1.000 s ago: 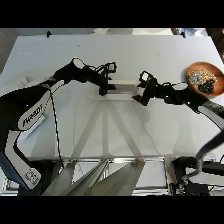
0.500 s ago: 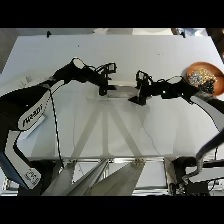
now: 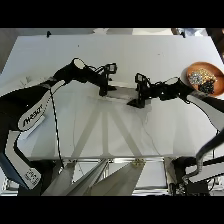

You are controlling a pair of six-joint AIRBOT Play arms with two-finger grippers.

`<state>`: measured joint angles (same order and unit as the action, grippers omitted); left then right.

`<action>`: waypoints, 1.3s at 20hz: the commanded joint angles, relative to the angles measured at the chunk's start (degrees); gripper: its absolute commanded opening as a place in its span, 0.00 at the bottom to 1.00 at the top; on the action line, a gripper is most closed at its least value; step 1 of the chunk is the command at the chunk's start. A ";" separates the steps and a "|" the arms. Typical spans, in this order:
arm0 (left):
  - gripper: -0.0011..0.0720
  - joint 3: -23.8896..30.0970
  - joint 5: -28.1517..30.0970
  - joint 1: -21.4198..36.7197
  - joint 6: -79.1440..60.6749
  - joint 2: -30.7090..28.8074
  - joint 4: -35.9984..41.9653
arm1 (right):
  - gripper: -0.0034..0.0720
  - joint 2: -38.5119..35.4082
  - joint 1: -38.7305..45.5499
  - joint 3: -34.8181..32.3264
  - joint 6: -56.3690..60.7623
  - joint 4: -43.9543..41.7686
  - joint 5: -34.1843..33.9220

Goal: Fold the box and place the chain.

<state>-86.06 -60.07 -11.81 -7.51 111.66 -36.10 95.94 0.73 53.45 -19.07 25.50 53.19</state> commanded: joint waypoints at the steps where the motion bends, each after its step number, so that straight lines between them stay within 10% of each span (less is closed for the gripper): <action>1: 0.03 0.00 0.26 0.00 0.04 0.04 0.04 | 0.96 0.15 0.00 0.07 3.78 1.51 -1.51; 19: 0.03 0.00 0.26 0.00 0.04 0.04 0.04 | 0.96 0.15 -0.02 0.07 5.31 2.93 -3.23; 22: 0.03 0.00 0.26 0.00 0.04 0.04 0.04 | 0.70 0.15 0.00 0.07 5.31 3.17 -3.23; 26: 0.03 0.00 0.26 0.00 0.04 0.04 0.04 | 0.65 0.15 0.00 0.07 5.31 3.15 -3.21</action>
<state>-86.06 -59.81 -11.84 -7.46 111.68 -36.03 96.05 0.71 53.52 -13.72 28.51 49.74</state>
